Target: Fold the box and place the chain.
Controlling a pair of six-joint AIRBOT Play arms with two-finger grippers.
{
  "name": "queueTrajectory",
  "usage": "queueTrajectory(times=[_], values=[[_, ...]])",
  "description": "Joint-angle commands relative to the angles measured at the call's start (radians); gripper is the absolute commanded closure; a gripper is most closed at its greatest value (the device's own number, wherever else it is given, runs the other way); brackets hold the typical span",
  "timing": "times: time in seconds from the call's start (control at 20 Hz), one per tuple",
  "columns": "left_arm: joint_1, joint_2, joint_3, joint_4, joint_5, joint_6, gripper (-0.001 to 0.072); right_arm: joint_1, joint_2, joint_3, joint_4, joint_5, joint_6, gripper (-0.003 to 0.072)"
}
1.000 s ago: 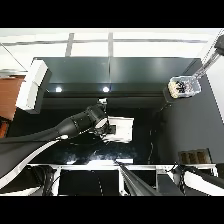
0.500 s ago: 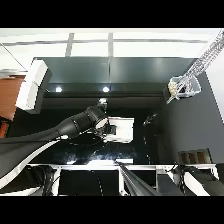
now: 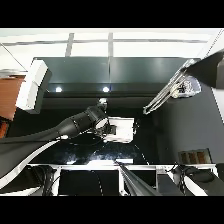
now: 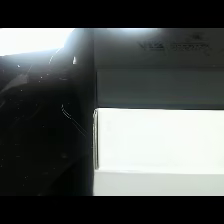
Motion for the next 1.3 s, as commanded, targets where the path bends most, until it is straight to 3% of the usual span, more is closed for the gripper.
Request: queueTrajectory(times=[0.0,0.35,0.6,1.25], values=[[0.000,0.000,0.000,0.000,0.001,0.000,0.0682,0.105,0.002,0.000,0.012,0.061,0.000,0.0669],[0.000,0.000,0.000,0.000,0.002,0.000,0.0682,0.183,-0.006,0.000,0.117,0.042,0.001,0.0668],[0.000,0.000,0.000,0.001,0.003,0.000,0.0682,0.256,-0.015,-0.002,0.186,-0.042,0.001,0.0669],[0.000,0.000,0.000,0.004,0.003,0.000,0.0682,0.265,-0.025,-0.113,0.025,-0.035,0.038,0.0668]])
